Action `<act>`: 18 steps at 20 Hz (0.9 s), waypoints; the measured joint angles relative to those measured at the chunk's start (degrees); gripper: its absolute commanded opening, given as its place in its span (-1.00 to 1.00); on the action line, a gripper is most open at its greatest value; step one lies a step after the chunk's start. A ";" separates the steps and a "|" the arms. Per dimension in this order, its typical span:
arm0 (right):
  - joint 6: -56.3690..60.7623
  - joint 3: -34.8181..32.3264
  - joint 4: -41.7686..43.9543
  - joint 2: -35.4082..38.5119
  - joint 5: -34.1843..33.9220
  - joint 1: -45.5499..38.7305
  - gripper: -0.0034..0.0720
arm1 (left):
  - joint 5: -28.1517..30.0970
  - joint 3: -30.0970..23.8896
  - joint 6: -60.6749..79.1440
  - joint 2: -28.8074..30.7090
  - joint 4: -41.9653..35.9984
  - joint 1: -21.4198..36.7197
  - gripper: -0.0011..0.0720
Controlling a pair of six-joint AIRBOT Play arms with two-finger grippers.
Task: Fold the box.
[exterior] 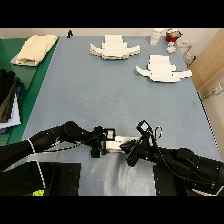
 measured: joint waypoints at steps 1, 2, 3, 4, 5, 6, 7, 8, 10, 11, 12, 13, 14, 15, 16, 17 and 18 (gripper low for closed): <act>0.13 -0.04 0.04 -0.74 0.09 -0.02 -0.81 | 0.00 0.00 -0.02 0.00 0.00 0.02 0.03; 0.26 -0.07 0.09 -1.36 0.20 -0.02 -0.81 | 0.02 0.00 -0.02 0.02 0.00 0.02 0.03; 0.33 -0.13 0.09 -1.81 0.24 -0.02 -0.81 | 0.02 0.00 -0.02 0.02 0.00 0.02 0.03; 0.42 -0.17 0.09 -2.12 0.28 -0.02 -0.81 | 0.02 0.00 -0.02 0.00 0.00 0.00 0.03; 0.52 -0.20 0.13 -2.36 0.31 -0.02 -0.81 | 0.02 -0.02 -0.02 0.02 0.00 0.02 0.03; 0.55 -0.24 0.28 -2.54 0.28 -0.02 -0.81 | 0.02 0.00 -0.02 0.00 0.00 0.02 0.03; 0.57 -0.28 0.28 -2.62 0.31 -0.02 -0.81 | 0.02 0.00 -0.02 0.00 0.00 0.02 0.03; 0.59 -0.31 0.28 -2.69 0.28 -0.02 -0.81 | 0.02 0.00 -0.02 0.00 0.00 0.02 0.03; 0.66 -0.33 0.26 -2.32 -0.04 -0.04 -0.81 | 0.02 -0.02 -0.02 0.00 0.00 0.00 0.03; 0.68 -0.33 0.24 -1.84 -0.55 -0.07 -0.81 | 0.02 0.00 0.00 0.02 0.00 0.02 0.03; 0.70 -0.33 0.09 -1.22 -1.11 -0.07 -0.81 | 0.02 0.00 0.00 0.02 0.00 0.02 0.03; 0.72 -0.37 -0.15 -0.44 -1.64 -0.04 -0.81 | 0.02 0.00 0.00 0.02 0.00 0.02 0.03; 0.74 -0.39 -0.52 0.35 -2.03 -0.04 -0.81 | 0.02 0.00 0.00 0.02 0.00 0.00 0.03; 0.74 -0.39 -0.96 1.18 -2.49 -0.04 -0.81 | 0.00 0.00 0.00 0.00 0.00 0.00 0.03; 0.74 -0.11 -1.53 1.84 -3.17 -0.02 -0.81 | 0.00 0.00 0.00 0.02 0.00 0.00 0.03; 0.74 0.46 -2.43 2.45 -3.89 -0.09 -0.81 | 0.00 0.00 0.00 0.02 0.00 0.00 0.03; 0.74 1.16 -3.58 2.93 -5.46 -0.17 -0.81 | 0.00 0.00 0.00 0.02 0.00 0.00 0.03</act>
